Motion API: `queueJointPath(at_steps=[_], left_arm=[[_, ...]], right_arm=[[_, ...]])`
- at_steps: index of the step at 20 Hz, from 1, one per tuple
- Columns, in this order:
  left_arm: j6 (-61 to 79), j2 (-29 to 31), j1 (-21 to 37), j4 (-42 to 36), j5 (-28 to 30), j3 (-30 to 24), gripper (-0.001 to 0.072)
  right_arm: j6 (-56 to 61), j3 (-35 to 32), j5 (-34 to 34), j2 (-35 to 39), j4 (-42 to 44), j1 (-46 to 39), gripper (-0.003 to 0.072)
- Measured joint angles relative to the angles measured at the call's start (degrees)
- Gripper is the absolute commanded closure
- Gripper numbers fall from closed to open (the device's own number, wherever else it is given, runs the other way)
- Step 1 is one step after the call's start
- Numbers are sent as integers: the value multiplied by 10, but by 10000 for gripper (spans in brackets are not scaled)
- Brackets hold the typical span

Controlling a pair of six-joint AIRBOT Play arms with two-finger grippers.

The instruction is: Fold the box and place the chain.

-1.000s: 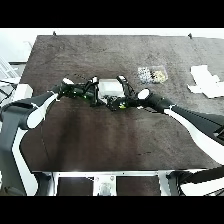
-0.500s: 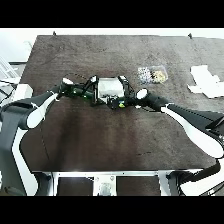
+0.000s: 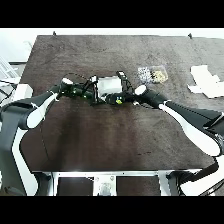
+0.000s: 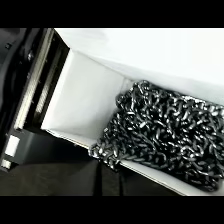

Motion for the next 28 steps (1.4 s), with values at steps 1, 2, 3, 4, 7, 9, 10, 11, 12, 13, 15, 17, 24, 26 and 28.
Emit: queueJointPath(at_steps=[1,2,3,4,7,9,10,11,12,13,15,17,24,26,28], left_arm=[[1,0,0,0,0,0,357],[3,0,0,2,-2,0,357],[3,0,0,3,-4,0,357],[3,0,0,3,-4,0,356],[2,0,0,2,-5,0,356],[3,0,-1,4,-11,-1,356],[3,0,-1,4,-10,-1,356],[3,0,-1,3,-10,-1,357],[2,0,-1,3,-9,-1,356],[2,0,-1,3,-8,-1,356],[1,0,-1,2,-7,-1,356],[1,0,-1,2,-6,-1,356],[1,0,-1,1,-3,-1,357],[1,0,-1,1,-3,-1,356],[1,0,-1,1,-3,-1,356]], right_arm=[[-1,2,4,0,2,0,616],[-2,5,12,0,5,0,634],[-2,9,18,0,6,0,635],[-2,14,26,0,9,0,635],[-2,39,56,0,14,0,670],[-2,57,76,2,18,-4,671],[-2,64,86,3,15,-5,670],[-2,71,96,6,15,-9,671],[-5,75,102,10,13,-13,671],[-6,79,103,12,12,-19,670],[-9,84,108,17,7,-29,669],[-11,86,116,19,-8,-36,427],[-16,89,138,36,-47,-70,360],[-27,89,162,63,-49,-82,409],[-47,89,169,101,-51,-101,515]])
